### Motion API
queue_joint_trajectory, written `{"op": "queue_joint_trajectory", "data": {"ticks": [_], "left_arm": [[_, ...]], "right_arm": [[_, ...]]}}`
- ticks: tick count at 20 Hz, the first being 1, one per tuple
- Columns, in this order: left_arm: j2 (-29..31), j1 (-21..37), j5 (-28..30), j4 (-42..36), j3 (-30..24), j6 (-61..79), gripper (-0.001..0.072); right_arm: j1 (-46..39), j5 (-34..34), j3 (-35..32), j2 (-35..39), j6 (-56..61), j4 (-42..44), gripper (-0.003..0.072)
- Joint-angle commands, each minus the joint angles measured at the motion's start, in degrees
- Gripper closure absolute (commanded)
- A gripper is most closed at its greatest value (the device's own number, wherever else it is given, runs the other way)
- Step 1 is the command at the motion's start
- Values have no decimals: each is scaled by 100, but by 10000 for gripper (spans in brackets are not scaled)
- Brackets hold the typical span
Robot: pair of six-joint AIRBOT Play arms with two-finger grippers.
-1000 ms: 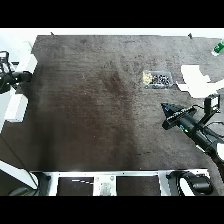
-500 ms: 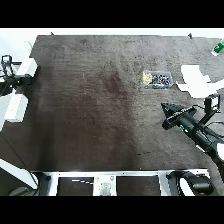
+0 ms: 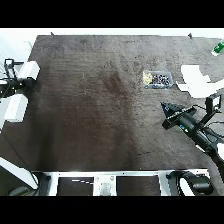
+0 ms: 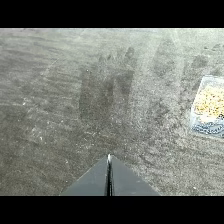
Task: Fold the box and place the chain.
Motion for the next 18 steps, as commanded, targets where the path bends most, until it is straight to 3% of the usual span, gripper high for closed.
{"op": "queue_joint_trajectory", "data": {"ticks": [1,9,15,16,18], "left_arm": [[-13,0,192,17,7,-24,-1],[437,2,92,321,11,227,-11],[1475,0,-813,514,11,236,2],[1718,0,-1088,507,11,221,179],[2164,0,-1836,306,11,382,692]], "right_arm": [[-2,4,-2,4,0,17,674],[-2,7,-2,4,2,20,675],[-2,4,-2,4,-2,17,675],[-2,4,-2,4,-2,15,675],[-2,2,-2,4,-4,15,674]]}}
